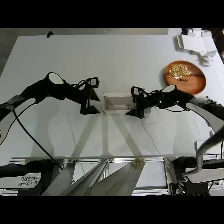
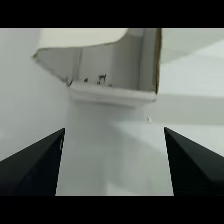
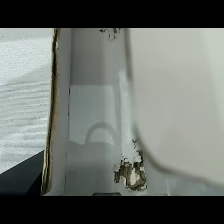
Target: Fold the box and place the chain.
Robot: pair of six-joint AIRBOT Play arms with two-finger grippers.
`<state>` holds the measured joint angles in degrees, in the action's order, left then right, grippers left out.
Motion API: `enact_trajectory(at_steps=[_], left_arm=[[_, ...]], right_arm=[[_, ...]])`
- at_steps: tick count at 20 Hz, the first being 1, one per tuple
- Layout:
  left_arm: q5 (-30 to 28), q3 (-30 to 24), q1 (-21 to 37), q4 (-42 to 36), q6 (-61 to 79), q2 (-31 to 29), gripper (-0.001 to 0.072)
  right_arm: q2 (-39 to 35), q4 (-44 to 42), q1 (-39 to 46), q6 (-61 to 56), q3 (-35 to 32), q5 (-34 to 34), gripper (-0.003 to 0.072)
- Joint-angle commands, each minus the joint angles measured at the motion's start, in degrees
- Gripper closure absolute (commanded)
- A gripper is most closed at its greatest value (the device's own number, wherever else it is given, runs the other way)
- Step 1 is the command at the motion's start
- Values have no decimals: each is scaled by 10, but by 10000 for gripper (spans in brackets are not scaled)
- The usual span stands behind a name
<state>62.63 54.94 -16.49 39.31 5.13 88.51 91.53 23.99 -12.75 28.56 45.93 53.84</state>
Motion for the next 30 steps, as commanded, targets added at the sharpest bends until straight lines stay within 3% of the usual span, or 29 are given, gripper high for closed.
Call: enact_trajectory(at_steps=[1, 4, 8, 12, 16, 24, 30], left_arm=[[-3, -1, -2, -42, 110, 28, 2], [-5, -1, 2, -52, 133, 28, 2], [8, -1, 29, -146, 210, 28, 0], [56, -1, 32, -137, 219, 35, 1], [55, -1, 24, -140, 219, 55, 1], [22, -1, 1, -167, 216, 89, 4], [-66, 0, -33, -154, 163, 86, 6]], right_arm=[[0, 0, 0, 0, 0, 0, 143], [0, 0, 0, 0, 0, 0, 143], [0, 0, 0, 0, 0, 0, 143], [0, 0, 0, 0, 0, 0, 143], [0, 0, 0, 0, 0, 0, 143], [0, 0, 0, 0, 0, 0, 143], [0, 0, 0, 0, 0, 0, 143]])
